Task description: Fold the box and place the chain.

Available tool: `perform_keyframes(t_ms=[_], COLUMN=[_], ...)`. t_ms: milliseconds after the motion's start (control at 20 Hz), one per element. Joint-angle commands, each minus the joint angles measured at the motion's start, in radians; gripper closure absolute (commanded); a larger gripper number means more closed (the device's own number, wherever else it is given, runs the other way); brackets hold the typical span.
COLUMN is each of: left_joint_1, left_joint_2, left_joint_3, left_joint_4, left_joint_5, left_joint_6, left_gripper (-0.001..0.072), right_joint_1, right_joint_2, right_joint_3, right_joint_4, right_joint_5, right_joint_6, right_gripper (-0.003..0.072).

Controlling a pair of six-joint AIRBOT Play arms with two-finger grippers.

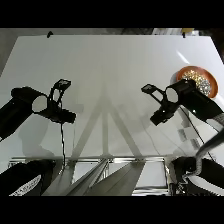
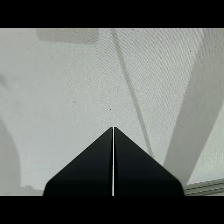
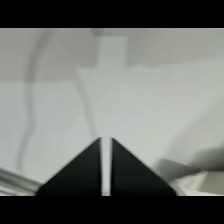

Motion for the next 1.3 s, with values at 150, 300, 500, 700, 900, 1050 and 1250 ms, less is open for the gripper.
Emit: perform_keyframes(t_ms=[150, 300, 500, 700, 900, 1050, 1250], left_joint_1=[0.001, 0.000, 0.001, 0.001, 0.001, 0.001, 0.001], left_joint_2=[0.001, 0.001, 0.001, 0.001, 0.001, 0.001, 0.001], left_joint_3=[0.000, 0.000, 0.000, 0.000, 0.000, 0.000, 0.000], left_joint_4=[0.000, 0.000, 0.000, 0.000, 0.000, 0.000, 0.000], left_joint_5=[0.000, 0.000, 0.000, 0.000, 0.000, 0.000, 0.000], left_joint_6=[0.000, 0.000, 0.000, 0.000, 0.000, 0.000, 0.000], left_gripper=[0.0701, 0.0701, 0.0701, 0.0701, 0.0701, 0.0701, 0.0701], right_joint_1=[-0.360, -0.630, -0.852, -0.989, -1.067, -1.078, -1.078], right_joint_2=[0.097, 0.096, 0.051, -0.018, -0.044, -0.096, -0.172], right_joint_3=[0.005, 0.005, 0.005, 0.005, 0.006, 0.006, 0.006], right_joint_4=[-0.328, -0.370, -0.365, -0.406, -0.428, -0.444, -0.468], right_joint_5=[-0.018, -0.136, -0.184, -0.230, -0.351, -0.367, -0.357], right_joint_6=[0.000, -0.023, -0.053, -0.086, -0.102, -0.114, -0.116], right_gripper=[0.0673, 0.0423, 0.0048, 0.0168, 0.0177, 0.0230, 0.0355])
